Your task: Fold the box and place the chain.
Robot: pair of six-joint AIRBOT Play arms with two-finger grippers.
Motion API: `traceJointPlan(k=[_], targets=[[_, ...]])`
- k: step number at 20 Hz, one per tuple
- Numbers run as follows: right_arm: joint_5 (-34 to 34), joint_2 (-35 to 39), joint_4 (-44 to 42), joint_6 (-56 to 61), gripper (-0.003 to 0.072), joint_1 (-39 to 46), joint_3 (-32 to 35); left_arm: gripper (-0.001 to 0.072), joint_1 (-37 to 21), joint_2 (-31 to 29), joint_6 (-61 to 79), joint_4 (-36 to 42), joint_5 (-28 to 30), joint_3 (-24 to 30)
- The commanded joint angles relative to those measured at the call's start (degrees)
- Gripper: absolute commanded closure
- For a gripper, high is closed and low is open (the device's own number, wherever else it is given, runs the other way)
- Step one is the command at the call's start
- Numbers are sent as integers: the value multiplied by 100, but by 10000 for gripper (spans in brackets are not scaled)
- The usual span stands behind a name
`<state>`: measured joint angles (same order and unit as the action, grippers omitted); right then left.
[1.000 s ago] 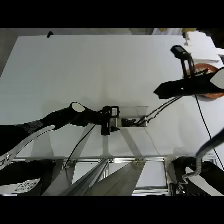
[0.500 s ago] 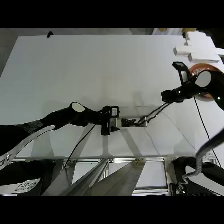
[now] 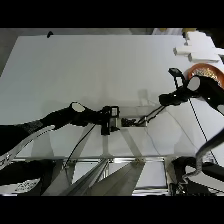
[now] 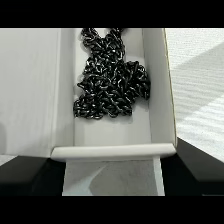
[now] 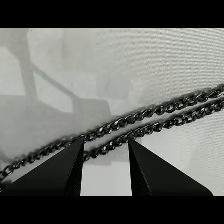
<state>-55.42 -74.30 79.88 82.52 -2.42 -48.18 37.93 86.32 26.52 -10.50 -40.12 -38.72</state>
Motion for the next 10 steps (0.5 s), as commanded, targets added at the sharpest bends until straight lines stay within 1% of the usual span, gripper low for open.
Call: traceJointPlan(k=[1,5,10], targets=[[138,-164,122,72,368,4,11,677,2,-2,2,-2,2,0],[136,-463,138,151,366,2,11,677,2,-2,2,0,2,0],[319,-501,140,149,366,4,11,677,2,-2,2,0,2,0]])
